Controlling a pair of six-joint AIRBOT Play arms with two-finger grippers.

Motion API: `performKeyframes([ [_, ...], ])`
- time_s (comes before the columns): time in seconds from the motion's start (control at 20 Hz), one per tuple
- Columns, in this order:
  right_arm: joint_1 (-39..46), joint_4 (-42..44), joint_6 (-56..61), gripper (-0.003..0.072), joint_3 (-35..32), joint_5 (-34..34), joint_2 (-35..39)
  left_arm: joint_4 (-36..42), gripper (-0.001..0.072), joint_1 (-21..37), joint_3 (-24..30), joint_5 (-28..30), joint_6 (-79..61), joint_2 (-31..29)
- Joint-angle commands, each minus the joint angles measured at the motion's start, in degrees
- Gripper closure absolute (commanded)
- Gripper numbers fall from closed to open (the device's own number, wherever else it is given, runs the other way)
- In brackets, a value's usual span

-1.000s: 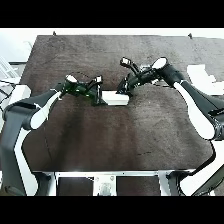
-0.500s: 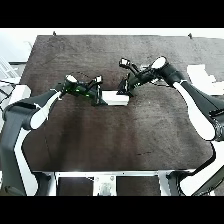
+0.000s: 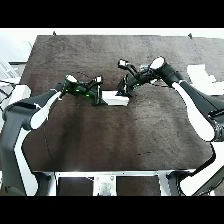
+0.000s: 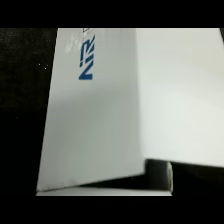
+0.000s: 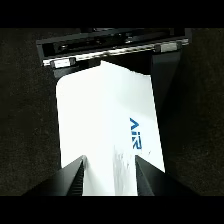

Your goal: Fold the box and place the chain.

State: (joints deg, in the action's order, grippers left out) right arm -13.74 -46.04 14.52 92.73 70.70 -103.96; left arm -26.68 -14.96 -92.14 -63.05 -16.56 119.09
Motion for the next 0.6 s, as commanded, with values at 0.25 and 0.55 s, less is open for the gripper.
performKeyframes([
  [0.25,-0.2,-0.1,0.0,0.0308,0.1,-4.9,-0.4,0.0,0.0344,0.0,0.0,0.0,0.0,0.0],
  [0.55,-0.2,-0.4,0.1,0.0309,0.6,-5.1,0.3,0.0,0.0344,0.0,0.0,0.0,0.0,0.0],
])
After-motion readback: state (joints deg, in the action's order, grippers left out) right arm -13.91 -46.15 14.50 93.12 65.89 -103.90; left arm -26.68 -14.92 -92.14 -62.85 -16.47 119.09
